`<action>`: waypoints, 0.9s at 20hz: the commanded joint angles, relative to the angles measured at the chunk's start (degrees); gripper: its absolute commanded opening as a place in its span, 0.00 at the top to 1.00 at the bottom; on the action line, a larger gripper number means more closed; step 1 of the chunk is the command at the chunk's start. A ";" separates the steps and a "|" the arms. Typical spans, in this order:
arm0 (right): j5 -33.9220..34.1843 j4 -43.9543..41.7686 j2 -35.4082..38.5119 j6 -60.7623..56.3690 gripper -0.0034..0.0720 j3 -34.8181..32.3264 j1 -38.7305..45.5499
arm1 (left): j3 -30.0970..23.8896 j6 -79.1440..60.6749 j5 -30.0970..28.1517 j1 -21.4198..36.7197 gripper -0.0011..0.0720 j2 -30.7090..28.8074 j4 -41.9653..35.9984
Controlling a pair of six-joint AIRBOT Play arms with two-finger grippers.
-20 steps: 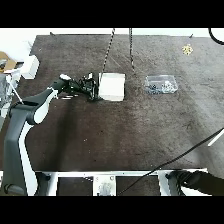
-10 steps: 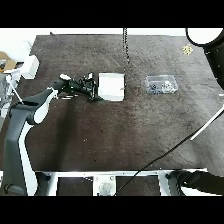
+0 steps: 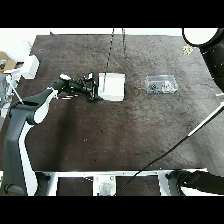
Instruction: Fold the box and place the chain.
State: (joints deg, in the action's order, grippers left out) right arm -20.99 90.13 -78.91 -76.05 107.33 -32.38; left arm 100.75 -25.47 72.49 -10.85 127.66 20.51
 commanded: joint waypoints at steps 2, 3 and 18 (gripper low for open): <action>-15.39 -0.85 -0.04 -0.92 0.95 -1.33 0.00 | 0.02 -0.02 -0.04 -0.04 0.76 -0.04 0.02; -16.24 -0.83 -0.04 -1.86 0.95 -3.17 0.00 | 0.02 -0.02 -0.04 -0.04 0.76 -0.04 0.02; 4.59 -1.03 -3.87 -14.10 0.37 -40.65 2.29 | 0.02 0.00 0.02 -0.04 0.76 -0.04 0.02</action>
